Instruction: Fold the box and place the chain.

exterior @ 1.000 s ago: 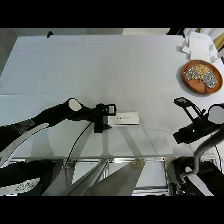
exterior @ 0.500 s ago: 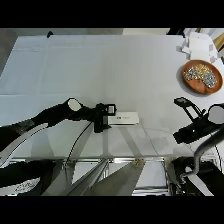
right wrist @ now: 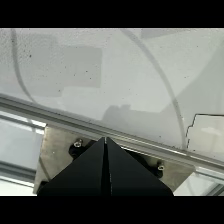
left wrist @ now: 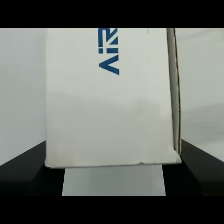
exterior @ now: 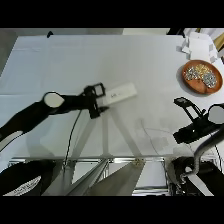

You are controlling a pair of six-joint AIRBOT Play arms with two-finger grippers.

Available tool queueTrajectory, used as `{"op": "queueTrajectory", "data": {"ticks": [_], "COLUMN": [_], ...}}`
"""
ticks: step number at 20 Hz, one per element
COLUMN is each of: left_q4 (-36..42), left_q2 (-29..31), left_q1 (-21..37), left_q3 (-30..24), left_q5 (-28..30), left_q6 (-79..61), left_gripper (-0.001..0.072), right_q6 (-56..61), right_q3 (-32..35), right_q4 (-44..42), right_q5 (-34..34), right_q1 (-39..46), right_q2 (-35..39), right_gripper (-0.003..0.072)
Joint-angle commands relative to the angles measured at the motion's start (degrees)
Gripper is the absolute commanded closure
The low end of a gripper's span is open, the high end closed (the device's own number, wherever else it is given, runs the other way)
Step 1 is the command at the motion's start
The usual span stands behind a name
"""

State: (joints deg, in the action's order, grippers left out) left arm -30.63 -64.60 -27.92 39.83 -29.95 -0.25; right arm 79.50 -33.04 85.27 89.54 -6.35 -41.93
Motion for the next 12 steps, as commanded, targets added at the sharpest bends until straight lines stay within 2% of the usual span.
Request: {"op": "queueTrajectory", "data": {"ticks": [1, 7, 9, 12], "left_q4": [-0.04, -1.29, -5.92, -18.25], "left_q2": [5.79, 7.30, 7.30, 7.19], "left_q1": [6.14, 24.00, 30.62, 38.40], "left_q3": [0.07, 0.07, 0.07, 0.04], "left_q5": [6.51, 5.46, 5.05, 3.85], "left_q6": [6.14, 19.12, 24.41, 37.48], "left_gripper": [0.0701, 0.0705, 0.0705, 0.0705], "right_q6": [0.00, 0.00, 0.00, 0.00], "right_q3": [-0.07, -0.07, -0.07, -0.07], "right_q4": [-0.02, -0.02, -0.02, -0.02], "right_q5": [0.00, 0.00, 0.00, 0.00], "right_q1": [0.04, 0.04, 0.04, 0.04], "right_q2": [0.04, 0.04, 0.04, 0.04], "right_gripper": [0.0668, 0.0668, 0.0668, 0.0668]}}
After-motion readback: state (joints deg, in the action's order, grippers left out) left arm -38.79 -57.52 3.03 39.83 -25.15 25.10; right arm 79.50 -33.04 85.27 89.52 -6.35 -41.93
